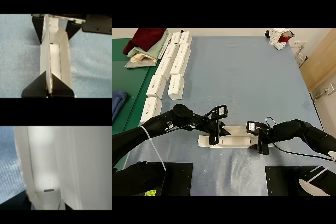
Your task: Fold the box.
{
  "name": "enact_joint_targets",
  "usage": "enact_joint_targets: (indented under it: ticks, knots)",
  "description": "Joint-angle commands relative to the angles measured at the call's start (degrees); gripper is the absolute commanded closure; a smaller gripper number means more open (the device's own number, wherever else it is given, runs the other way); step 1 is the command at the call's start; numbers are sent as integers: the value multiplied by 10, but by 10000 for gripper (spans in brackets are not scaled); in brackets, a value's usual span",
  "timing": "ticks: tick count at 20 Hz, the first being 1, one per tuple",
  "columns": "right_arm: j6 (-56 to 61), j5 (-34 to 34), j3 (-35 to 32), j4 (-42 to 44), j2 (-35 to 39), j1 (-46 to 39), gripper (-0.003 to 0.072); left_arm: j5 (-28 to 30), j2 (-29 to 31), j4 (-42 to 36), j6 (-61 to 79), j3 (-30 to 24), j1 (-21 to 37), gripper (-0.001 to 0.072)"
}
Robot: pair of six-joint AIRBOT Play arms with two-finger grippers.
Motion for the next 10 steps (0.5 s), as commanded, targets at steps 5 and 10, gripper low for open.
enact_joint_targets:
  ticks: [5,10]
  knots:
    - [-4,2,0,-10,-3,1,218,0,0,0,0,0,0,700]
    - [-4,2,0,-10,-2,1,218,0,0,0,0,0,0,700]
